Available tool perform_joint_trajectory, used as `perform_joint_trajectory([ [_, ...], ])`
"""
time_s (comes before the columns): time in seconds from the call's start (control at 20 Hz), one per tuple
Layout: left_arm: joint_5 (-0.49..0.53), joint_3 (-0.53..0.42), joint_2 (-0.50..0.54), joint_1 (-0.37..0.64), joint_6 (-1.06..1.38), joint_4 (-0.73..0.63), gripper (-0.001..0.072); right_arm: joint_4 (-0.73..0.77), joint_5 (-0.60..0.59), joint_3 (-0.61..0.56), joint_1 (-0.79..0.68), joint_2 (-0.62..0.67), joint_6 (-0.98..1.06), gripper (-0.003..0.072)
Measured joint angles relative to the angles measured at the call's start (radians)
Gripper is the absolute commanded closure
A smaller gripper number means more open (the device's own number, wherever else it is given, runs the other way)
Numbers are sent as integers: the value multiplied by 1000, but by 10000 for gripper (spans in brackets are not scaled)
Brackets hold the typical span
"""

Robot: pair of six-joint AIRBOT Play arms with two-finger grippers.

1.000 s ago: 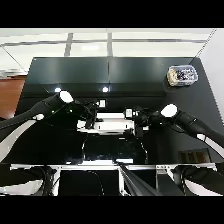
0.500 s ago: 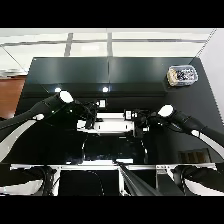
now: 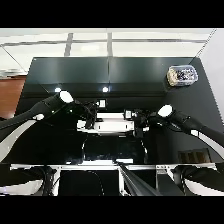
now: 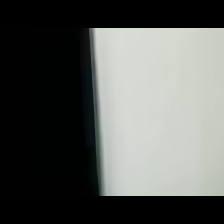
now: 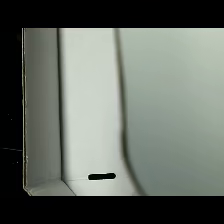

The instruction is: Fold the box and place the chain.

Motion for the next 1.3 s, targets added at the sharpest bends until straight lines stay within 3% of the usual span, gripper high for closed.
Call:
perform_joint_trajectory([
  [1.2,2,0,0,0,0,0,682,-50,-44,2,23,-5,76,-18],
  [1.3,2,0,0,0,1,0,682,-53,-50,2,31,-6,80,31],
])
